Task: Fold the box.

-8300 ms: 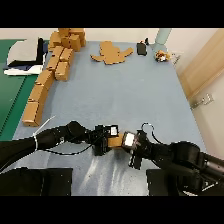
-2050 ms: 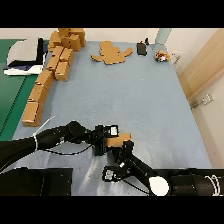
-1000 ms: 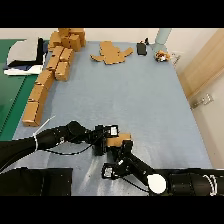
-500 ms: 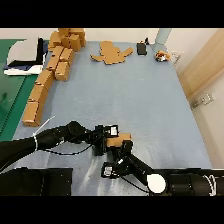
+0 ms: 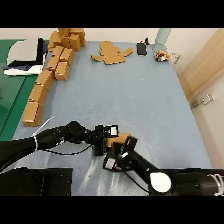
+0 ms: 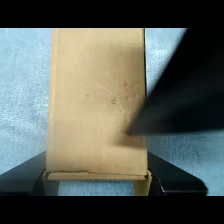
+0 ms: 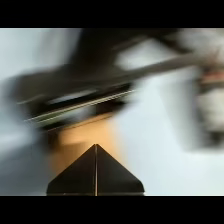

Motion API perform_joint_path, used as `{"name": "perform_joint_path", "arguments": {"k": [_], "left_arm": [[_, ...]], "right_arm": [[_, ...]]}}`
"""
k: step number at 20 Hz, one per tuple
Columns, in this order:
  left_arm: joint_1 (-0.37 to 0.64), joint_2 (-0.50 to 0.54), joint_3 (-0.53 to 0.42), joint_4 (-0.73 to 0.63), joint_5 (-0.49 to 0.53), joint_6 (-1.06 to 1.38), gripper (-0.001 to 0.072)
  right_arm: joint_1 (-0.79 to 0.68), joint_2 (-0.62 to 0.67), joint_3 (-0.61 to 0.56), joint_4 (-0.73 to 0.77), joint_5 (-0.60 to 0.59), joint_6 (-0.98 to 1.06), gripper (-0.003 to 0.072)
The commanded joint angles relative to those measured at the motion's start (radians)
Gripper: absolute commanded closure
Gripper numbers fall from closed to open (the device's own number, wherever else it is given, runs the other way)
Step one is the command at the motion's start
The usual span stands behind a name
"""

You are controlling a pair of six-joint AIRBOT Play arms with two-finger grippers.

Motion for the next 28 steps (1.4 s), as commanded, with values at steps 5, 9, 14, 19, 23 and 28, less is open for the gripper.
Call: {"name": "perform_joint_path", "arguments": {"k": [5,9,14,19,23,28], "left_arm": [[0.000,0.001,0.000,0.000,0.003,0.000,0.0194],[0.001,0.001,0.000,0.000,0.003,0.000,0.0194],[0.000,0.001,0.001,-0.004,0.014,0.000,0.0194],[0.000,0.001,0.001,-0.003,0.024,0.000,0.0194],[0.003,0.005,0.011,-0.003,0.047,-0.054,0.0194],[0.098,0.119,0.021,0.084,0.103,-0.359,0.0194]], "right_arm": [[-0.068,0.320,0.043,0.328,-0.573,-0.001,0.0681],[-0.242,0.431,0.044,0.358,-0.567,0.090,0.0681],[-0.630,0.431,0.116,0.642,-0.384,-0.019,0.0680],[-1.006,0.218,0.224,0.962,-0.357,-0.394,0.0681],[-1.173,-0.023,0.339,1.102,-0.357,-0.537,0.0681],[-1.207,-0.221,0.495,1.188,-0.254,-0.592,0.0681]]}}
